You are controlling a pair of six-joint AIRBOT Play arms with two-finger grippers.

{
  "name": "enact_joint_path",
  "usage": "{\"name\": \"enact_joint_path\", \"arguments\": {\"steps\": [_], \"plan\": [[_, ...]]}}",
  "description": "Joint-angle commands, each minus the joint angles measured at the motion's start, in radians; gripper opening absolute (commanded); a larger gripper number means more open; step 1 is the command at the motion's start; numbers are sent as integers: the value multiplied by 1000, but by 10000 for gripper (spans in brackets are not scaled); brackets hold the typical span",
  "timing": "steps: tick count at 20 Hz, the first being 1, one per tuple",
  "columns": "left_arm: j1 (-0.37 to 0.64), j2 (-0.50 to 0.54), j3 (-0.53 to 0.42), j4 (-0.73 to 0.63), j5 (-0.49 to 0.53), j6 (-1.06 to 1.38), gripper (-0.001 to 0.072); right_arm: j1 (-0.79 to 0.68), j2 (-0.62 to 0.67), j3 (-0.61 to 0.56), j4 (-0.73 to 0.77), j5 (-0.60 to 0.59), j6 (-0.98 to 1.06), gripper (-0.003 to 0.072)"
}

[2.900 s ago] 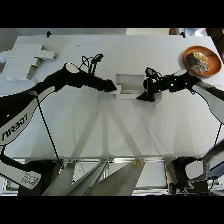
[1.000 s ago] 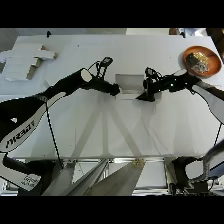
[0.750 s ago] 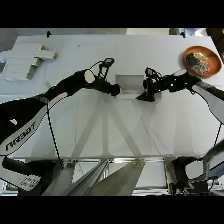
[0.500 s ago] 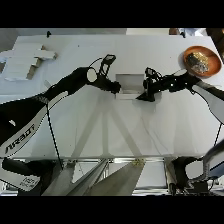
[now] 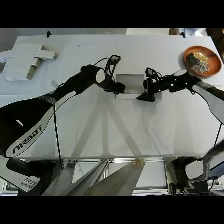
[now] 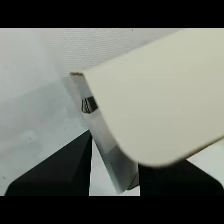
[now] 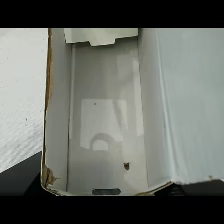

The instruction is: Fold the box and place the chain.

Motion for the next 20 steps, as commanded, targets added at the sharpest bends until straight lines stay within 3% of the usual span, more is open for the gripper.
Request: {"name": "enact_joint_path", "arguments": {"steps": [1, 6, 14, 20], "plan": [[-5, -6, 9, 72, -27, -153, 296, 0, 0, 1, 1, 0, 0, 521], [-6, -21, 55, 113, -91, -237, 296, 0, 0, 1, 0, 0, 0, 521], [-43, -122, 220, 140, -223, -300, 294, 0, 0, 1, 1, 0, 0, 521], [-46, -136, 233, 226, -309, -372, 277, 0, 0, 1, 1, 0, 0, 521]]}}
